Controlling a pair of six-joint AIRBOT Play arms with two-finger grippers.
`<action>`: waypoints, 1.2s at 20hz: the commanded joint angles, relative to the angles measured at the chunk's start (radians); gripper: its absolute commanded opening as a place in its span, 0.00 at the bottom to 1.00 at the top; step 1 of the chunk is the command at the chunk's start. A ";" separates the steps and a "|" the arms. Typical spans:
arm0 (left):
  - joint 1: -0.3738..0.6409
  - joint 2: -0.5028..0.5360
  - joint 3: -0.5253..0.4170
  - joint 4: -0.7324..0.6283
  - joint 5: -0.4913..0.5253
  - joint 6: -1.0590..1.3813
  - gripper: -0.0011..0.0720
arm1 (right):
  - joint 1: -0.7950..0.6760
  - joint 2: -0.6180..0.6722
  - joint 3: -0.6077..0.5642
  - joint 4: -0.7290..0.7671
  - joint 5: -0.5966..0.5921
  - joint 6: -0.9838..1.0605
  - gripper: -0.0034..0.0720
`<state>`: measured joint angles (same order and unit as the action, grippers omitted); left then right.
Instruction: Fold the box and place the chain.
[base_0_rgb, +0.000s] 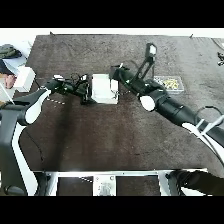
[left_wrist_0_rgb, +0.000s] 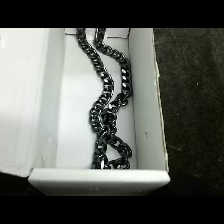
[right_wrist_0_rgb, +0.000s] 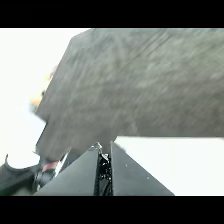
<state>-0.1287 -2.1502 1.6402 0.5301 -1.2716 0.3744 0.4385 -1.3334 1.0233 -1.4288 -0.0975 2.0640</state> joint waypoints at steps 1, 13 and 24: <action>0.001 0.000 0.000 0.000 0.000 0.000 0.35 | 0.040 -0.079 0.001 0.003 -0.030 0.001 0.19; 0.001 0.000 0.000 0.000 0.000 0.000 0.35 | -0.426 -0.006 -0.097 -0.145 0.433 0.002 0.42; 0.001 0.000 0.000 0.000 0.000 0.000 0.35 | -0.513 -0.306 -0.046 -0.091 0.127 0.140 0.42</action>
